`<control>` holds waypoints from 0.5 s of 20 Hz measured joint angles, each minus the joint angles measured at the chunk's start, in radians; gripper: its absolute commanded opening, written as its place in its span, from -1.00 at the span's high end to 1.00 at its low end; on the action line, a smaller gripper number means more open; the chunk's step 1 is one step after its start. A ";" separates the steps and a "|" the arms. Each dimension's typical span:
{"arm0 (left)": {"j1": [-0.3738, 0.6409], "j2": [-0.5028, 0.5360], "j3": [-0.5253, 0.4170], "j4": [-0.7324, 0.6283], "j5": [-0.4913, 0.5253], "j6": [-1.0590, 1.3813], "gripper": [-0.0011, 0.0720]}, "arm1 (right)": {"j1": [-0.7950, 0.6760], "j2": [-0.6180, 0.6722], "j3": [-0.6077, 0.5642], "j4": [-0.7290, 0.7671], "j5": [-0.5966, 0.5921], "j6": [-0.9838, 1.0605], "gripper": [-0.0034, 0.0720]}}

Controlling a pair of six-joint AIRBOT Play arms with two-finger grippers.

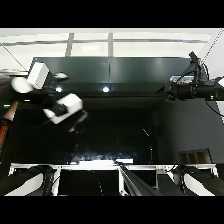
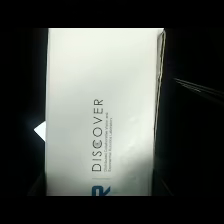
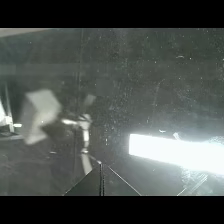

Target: Fold the box and place the chain.

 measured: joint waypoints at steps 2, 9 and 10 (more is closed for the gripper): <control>0.181 0.006 -0.008 0.013 0.011 -0.029 -0.07 | 0.000 0.000 -0.002 0.000 -0.007 -0.006 0.85; 0.446 -0.084 -0.016 -0.005 0.252 -0.058 -0.22 | 0.000 0.000 -0.009 -0.006 -0.034 -0.013 0.85; 0.454 -0.104 -0.016 -0.014 0.312 -0.058 -0.22 | 0.000 0.000 -0.009 -0.009 -0.034 -0.013 0.85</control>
